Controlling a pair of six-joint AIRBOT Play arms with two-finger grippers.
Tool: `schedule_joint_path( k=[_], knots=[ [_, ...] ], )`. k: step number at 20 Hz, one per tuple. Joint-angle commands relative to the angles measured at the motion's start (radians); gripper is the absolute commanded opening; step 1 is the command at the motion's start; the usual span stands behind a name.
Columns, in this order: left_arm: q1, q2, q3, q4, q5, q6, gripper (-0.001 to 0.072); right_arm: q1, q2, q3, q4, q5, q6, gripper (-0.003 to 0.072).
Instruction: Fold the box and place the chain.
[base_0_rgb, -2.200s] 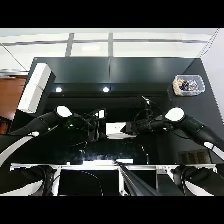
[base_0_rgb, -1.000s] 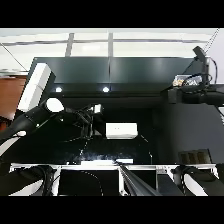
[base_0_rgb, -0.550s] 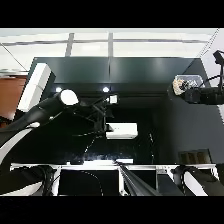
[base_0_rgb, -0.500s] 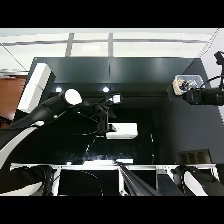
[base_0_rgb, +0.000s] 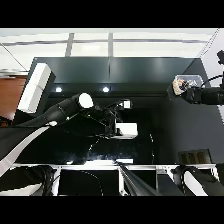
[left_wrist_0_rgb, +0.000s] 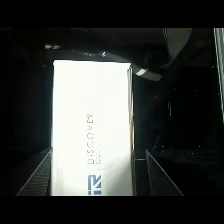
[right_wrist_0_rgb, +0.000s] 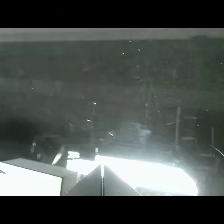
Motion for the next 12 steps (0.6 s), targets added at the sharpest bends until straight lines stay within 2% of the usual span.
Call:
schedule_joint_path(
  k=[1,12],
  knots=[
    [-0.007,-0.022,0.002,0.002,0.001,-0.004,0.0712,-0.001,0.000,0.001,0.026,-0.001,-0.002,0.0012],
    [-0.009,-0.031,0.002,0.002,-0.004,-0.015,0.0713,-0.001,0.000,0.001,0.025,-0.001,-0.002,0.0012]
  ],
)
